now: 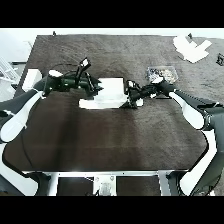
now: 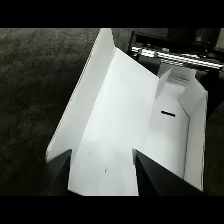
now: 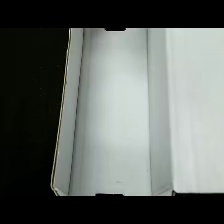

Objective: Fold the box and place the chain.

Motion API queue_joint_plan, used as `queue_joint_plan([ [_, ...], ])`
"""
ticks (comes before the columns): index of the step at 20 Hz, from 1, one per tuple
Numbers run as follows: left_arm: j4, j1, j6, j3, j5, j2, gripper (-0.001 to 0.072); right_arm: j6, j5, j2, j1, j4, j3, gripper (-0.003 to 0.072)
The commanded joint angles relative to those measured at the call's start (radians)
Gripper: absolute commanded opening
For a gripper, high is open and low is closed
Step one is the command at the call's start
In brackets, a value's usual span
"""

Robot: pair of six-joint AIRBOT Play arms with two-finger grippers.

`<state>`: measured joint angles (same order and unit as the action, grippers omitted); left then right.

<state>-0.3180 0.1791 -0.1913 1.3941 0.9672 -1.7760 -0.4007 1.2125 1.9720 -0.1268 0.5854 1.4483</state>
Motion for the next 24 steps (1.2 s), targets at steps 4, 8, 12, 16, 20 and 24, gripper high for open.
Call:
queue_joint_plan([
  [4,-0.341,-0.048,0.027,0.005,0.164,0.052,0.0666,0.0,0.0,0.0,-0.001,-0.001,0.0,0.0591],
  [8,-0.38,-0.048,0.026,0.005,0.168,0.05,0.0667,0.0,0.001,0.0,0.0,-0.001,0.0,0.0592],
  [12,-0.401,-0.02,0.02,0.005,0.173,0.037,0.0666,0.0,0.0,0.0,0.0,-0.001,0.0,0.0592],
  [16,-0.457,0.034,0.039,0.005,0.139,-0.005,0.0666,0.0,0.001,0.0,0.0,-0.001,0.0,0.0592],
  [20,-0.461,0.031,0.064,0.005,0.13,-0.006,0.0666,0.0,0.0,0.0,0.0,-0.001,0.0,0.0592],
  [24,-0.455,0.032,0.09,0.005,0.116,-0.007,0.0664,0.0,0.0,0.0,0.0,-0.001,0.0,0.0592],
])
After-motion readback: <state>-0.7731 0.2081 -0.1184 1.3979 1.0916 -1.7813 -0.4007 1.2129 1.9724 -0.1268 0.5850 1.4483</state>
